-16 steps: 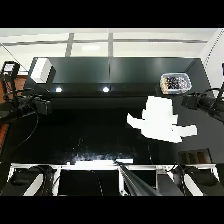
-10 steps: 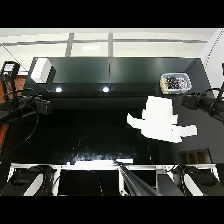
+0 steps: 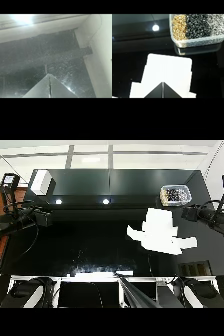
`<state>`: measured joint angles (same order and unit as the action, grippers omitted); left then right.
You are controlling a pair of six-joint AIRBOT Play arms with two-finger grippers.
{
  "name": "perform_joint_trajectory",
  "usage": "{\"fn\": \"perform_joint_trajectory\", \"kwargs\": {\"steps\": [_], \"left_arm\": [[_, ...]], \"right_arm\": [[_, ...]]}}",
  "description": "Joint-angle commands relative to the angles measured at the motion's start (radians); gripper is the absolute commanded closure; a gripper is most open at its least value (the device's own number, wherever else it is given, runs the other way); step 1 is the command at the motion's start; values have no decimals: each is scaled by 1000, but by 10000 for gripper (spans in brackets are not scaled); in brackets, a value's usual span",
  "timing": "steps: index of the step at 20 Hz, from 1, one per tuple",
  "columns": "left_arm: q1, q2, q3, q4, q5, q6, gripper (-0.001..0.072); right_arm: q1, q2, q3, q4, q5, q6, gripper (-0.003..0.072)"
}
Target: Fold the box and place the chain.
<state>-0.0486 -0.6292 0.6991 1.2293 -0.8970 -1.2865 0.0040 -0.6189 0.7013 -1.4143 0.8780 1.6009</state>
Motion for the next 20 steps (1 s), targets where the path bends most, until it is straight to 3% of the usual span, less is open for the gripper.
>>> {"fn": "perform_joint_trajectory", "kwargs": {"steps": [1, 5, 6, 7, 8, 10, 12, 13, 15, 17, 18, 20], "left_arm": [[-1, 1, 0, 0, 5, 0, 678], [-1, -2, 0, -26, 69, 0, 678], [-1, -7, 0, -29, 87, -1, 665], [-1, -16, 0, -40, 91, -3, 413], [-2, -27, 0, -47, 89, -3, 24], [-2, -45, 0, -76, 74, -7, 8], [-3, -53, 0, -97, 74, -7, 8], [-3, -54, 0, -97, 75, -7, 8], [-3, -55, 0, -97, 76, -7, 8], [-3, -56, 0, -97, 76, -7, 8], [-3, -56, 0, -97, 77, -7, 8], [-3, -56, 0, -95, 79, -7, 8]], "right_arm": [[0, 0, 0, 8, -1, 0, 661], [0, -1, -2, 13, -31, 0, 657], [0, -7, -7, 4, -37, 0, 467], [0, -17, -8, -6, -28, 0, -17], [0, -33, -8, -38, -4, -6, -32], [-9, -72, -8, -247, 63, 58, -31], [-107, -103, -8, -485, 134, 224, -30], [-193, -119, -8, -495, 148, 231, -30], [-396, -180, -8, -323, 193, 180, -30], [-565, -287, -8, 14, 273, -99, -31], [-618, -338, -7, 114, 310, -167, -31], [-684, -442, -7, 175, 395, -256, -30]]}}
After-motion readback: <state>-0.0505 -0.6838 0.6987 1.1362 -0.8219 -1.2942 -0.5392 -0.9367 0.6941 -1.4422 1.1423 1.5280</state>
